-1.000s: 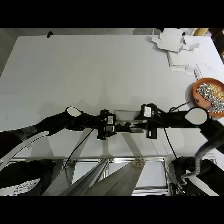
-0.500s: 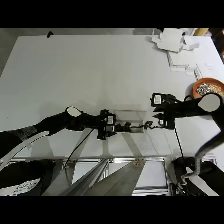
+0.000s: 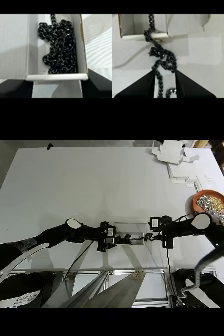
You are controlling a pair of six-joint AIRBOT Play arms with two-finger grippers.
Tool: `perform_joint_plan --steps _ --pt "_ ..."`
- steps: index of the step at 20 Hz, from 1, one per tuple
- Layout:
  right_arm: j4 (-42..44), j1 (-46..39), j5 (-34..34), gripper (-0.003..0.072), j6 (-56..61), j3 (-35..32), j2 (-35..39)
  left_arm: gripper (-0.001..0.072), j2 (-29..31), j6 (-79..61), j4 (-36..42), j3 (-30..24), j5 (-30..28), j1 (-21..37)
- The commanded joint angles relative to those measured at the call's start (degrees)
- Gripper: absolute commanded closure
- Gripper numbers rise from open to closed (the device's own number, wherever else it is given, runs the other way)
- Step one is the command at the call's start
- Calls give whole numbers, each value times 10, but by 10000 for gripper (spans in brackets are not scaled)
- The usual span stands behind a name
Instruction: Fold the box and place the chain.
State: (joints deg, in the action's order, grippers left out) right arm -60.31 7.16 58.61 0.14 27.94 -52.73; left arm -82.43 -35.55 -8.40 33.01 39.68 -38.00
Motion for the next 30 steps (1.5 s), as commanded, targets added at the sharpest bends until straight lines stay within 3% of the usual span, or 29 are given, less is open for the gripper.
perform_joint_plan --steps 1,6,18,19,22,30 --pt "20 8 -20 404 -26 -15 -5 434 0 0 0 0 0 0" --pt "21 57 -52 406 -37 -15 -36 434 0 0 0 0 0 0" --pt "57 61 -51 419 -35 -15 -68 434 0 0 0 0 0 0" --pt "57 61 -42 430 -34 -15 -68 434 0 0 0 0 0 0" --pt "57 61 -18 588 -34 -15 -68 434 0 0 0 0 0 0" --pt "80 61 -16 558 -34 -15 -67 434 0 0 0 0 0 0"
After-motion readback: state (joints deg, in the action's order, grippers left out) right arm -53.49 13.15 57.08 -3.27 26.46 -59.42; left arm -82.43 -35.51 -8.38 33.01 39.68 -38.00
